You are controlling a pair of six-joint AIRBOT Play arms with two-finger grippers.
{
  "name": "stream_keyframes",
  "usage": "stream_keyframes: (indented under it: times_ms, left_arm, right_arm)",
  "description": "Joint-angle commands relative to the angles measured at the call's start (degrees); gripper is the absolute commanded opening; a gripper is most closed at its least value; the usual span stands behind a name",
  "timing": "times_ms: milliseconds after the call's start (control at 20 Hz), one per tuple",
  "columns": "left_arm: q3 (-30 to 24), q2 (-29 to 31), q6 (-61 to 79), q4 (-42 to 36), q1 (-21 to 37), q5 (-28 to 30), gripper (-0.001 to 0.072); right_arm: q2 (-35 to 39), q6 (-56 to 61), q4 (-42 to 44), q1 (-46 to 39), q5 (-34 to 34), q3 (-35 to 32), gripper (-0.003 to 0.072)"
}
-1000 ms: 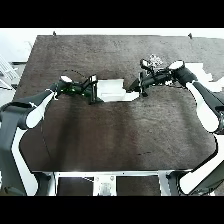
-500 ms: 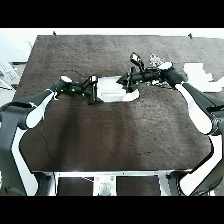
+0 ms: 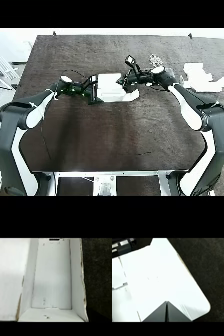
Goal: Fold the box and place the chain.
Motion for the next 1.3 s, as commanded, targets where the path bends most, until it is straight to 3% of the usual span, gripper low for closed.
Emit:
stream_keyframes:
  times_ms: [0, 250, 600, 850, 1000, 1100, 1150, 1250]
  left_arm:
    - [-0.02, -0.02, 0.02, 0.00, -0.02, 0.07, 0.0412]
    - [-0.02, -0.02, 0.00, 0.00, -0.02, 0.07, 0.0412]
    - [-0.02, -0.02, 0.00, 0.00, -0.02, 0.09, 0.0412]
    - [-0.02, -0.02, 0.02, 0.00, -0.02, 0.11, 0.0412]
    - [-0.02, -0.02, 0.02, 0.00, -0.02, 0.09, 0.0412]
    - [-0.02, -0.02, 0.02, 0.00, -0.02, 0.11, 0.0412]
    - [-0.02, -0.02, 0.02, 0.00, -0.02, 0.11, 0.0412]
    - [-0.02, -0.02, 0.00, 0.00, -0.02, 0.11, 0.0412]
  right_arm:
    - [-0.98, 1.44, -2.99, 0.83, -0.72, 0.98, 0.0005]
    - [-0.98, 1.60, -9.75, 1.99, -0.76, 1.07, 0.0005]
    - [2.86, 1.62, -10.40, 1.75, -0.63, 6.69, 0.0007]
    - [10.40, 5.97, -21.11, -1.18, 11.80, 5.88, 0.0007]
    - [13.51, 6.45, -25.86, -2.95, 12.09, 1.70, 0.0024]
    - [13.62, 6.54, -27.28, -3.91, 13.29, -0.85, 0.0531]
    - [13.60, 6.32, -28.33, -4.13, 13.25, -2.69, 0.0579]
    - [13.20, 3.56, -28.72, -4.11, 12.81, -5.86, 0.0579]
